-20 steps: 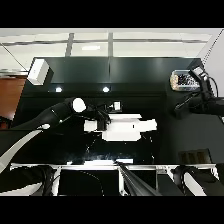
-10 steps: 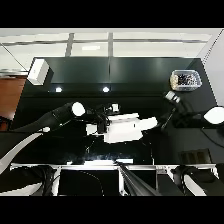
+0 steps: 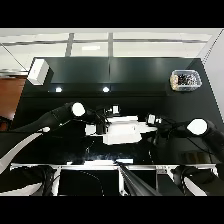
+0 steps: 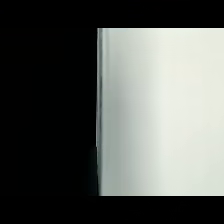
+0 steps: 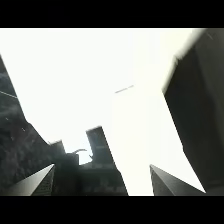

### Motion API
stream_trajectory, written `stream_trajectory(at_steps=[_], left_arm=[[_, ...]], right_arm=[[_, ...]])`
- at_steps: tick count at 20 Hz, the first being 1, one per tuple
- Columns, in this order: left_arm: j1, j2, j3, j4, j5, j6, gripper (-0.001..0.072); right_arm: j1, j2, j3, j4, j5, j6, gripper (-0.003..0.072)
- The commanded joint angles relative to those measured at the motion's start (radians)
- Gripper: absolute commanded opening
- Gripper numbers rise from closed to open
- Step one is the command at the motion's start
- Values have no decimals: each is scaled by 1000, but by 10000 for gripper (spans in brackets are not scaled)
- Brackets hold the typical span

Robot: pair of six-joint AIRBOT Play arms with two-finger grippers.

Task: Fold the box and place the chain.

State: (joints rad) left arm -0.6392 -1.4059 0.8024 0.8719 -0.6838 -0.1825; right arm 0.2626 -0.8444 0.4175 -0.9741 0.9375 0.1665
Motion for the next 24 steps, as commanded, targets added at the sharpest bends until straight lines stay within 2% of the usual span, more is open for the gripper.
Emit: stream_trajectory(at_steps=[1,3,6,11,16,20,24], left_arm=[[0,-1,0,6,-8,0,25],[0,-1,0,6,-8,0,25],[0,-1,0,6,-7,0,25],[0,-1,0,6,-3,0,25],[0,-1,0,6,-1,0,25],[0,-1,0,6,-1,0,25],[0,-1,3,9,-1,0,25]], right_arm=[[77,-34,-11,61,-27,-90,700],[136,-61,-11,95,-24,-127,700],[216,-74,-13,91,-106,-130,700],[238,-101,-9,142,-227,-126,700],[203,-95,55,101,-216,-47,709],[135,-39,104,102,-179,-42,708],[111,-86,104,186,-182,-97,707]])
